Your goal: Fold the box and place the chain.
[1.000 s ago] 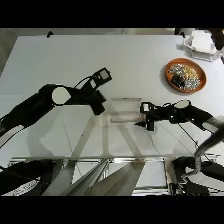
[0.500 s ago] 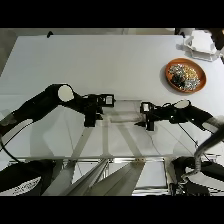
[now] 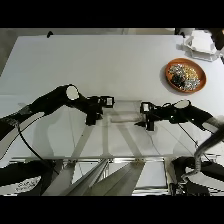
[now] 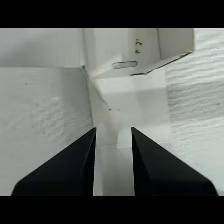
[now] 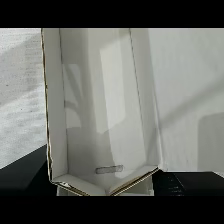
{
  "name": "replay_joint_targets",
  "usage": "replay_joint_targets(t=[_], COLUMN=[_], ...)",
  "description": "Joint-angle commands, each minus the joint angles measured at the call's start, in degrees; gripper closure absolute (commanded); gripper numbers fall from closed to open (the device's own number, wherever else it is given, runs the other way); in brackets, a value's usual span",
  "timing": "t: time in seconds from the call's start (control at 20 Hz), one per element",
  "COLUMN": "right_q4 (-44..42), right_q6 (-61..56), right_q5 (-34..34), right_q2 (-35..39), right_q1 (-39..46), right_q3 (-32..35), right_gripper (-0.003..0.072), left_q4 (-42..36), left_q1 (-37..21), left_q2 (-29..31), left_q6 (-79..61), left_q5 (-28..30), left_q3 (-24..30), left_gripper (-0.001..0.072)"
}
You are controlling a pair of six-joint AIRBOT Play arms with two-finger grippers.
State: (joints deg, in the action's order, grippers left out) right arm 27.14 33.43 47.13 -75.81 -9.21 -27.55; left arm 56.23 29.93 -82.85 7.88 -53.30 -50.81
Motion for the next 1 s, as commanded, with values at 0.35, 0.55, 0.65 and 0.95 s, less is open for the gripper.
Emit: replay_joint_targets(t=[0.35,0.55,0.65,0.95], right_q4=[0.0,0.0,0.0,0.0], right_q6=[0.0,0.0,0.0,0.0], right_q5=[0.0,0.0,0.0,0.0], right_q2=[0.0,0.0,0.0,0.0], right_q1=[0.0,0.0,0.0,0.0], right_q3=[0.0,0.0,0.0,0.0], right_gripper=[0.0206,0.0206,0.0206,0.0206], left_q4=[-5.6,-5.7,-5.7,-8.0], left_q1=[1.7,2.1,2.3,3.1], left_q2=[-1.7,-1.7,-1.7,-1.7], left_q6=[-2.5,-2.5,-2.5,-2.6], left_q5=[3.2,0.9,-0.2,-0.9], left_q3=[0.0,0.0,0.0,0.0], left_gripper=[0.0458,0.046,0.0467,0.0574])
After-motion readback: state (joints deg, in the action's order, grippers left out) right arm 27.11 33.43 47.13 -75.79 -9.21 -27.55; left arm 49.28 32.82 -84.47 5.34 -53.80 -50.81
